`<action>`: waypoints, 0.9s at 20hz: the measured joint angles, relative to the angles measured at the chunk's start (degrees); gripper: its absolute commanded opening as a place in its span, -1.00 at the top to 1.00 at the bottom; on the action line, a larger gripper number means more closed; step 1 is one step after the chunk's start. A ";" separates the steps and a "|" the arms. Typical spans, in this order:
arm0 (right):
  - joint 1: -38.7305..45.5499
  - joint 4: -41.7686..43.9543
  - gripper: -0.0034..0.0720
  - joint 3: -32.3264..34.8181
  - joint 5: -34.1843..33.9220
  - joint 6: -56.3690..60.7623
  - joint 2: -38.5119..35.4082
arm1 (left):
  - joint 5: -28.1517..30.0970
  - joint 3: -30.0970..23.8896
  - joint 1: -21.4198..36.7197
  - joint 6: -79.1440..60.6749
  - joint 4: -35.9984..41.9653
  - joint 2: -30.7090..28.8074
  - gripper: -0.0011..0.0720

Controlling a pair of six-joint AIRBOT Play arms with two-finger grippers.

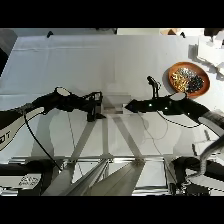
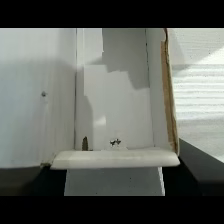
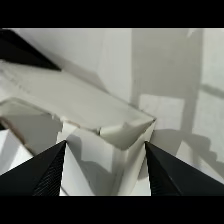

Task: Fold the box and place the chain.

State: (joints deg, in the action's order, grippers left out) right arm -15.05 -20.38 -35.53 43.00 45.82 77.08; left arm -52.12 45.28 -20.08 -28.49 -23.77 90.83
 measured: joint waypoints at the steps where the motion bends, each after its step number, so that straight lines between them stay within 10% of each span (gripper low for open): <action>1: -0.70 -0.57 -0.50 -0.26 -1.11 0.52 0.00 | 0.00 0.00 0.00 0.00 0.00 0.00 0.40; 13: -4.87 -15.65 -0.50 -2.67 -7.45 14.01 0.00 | 0.00 0.00 -0.02 0.00 0.00 0.00 0.40; 18: -4.94 -17.92 -0.92 -4.46 -5.35 15.10 0.00 | 0.00 0.00 0.00 0.00 -0.02 0.00 0.40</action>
State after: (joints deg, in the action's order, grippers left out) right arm -19.99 -38.30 -39.99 37.65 60.93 77.08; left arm -52.12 45.28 -20.08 -28.49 -23.79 90.83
